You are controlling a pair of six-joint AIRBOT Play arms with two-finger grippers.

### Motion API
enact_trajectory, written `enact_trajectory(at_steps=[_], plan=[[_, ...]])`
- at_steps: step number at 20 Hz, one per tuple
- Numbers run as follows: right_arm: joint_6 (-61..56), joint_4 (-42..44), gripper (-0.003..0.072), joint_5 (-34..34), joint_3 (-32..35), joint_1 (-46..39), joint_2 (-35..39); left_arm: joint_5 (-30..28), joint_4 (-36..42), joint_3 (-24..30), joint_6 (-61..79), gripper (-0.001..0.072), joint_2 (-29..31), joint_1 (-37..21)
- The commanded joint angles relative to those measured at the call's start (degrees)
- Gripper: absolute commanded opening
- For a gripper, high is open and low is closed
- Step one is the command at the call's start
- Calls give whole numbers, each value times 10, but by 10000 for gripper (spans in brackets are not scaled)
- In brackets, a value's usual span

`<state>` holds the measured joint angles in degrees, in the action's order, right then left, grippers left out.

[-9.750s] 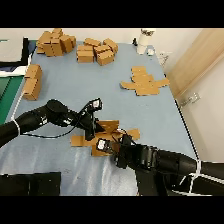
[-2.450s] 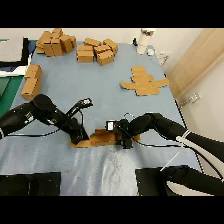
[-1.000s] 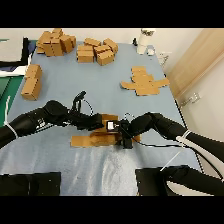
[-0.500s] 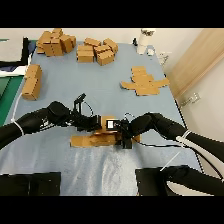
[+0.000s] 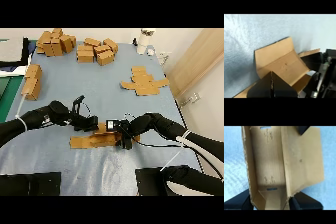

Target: Fold the box.

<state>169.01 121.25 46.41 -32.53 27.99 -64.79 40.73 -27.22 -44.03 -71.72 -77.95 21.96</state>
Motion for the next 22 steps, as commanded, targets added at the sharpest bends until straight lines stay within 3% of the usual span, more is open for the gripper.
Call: enact_trajectory(at_steps=[1, 6, 8, 12, 16, 19, 20, 21, 22], plan=[[-1, 0, 523, 1, 0, 0, 0, 17, 2, -3, 61, 11, 41, -40], [-1, 0, 524, 1, 0, 0, 0, 112, -1, 2, 212, 11, 167, -118], [-1, 0, 524, 2, 0, 0, 0, 192, 0, 2, 356, 11, 208, -152], [-1, 0, 524, 1, 0, 0, 0, 292, -2, 2, 499, 11, 254, -167], [-1, 0, 524, 1, 0, 0, 0, 306, -38, 5, 583, 11, 262, -154], [-1, 0, 523, 1, 0, 0, 0, 246, -18, 61, 716, 15, 263, -171], [-1, -1, 524, 2, 0, 0, 0, 214, -12, 89, 761, 101, 263, -170], [-1, 0, 524, 2, 0, 0, 0, 183, -3, 116, 795, 383, 263, -168], [0, 0, 523, 2, 0, 0, 0, 153, 13, 144, 828, 595, 263, -163]])
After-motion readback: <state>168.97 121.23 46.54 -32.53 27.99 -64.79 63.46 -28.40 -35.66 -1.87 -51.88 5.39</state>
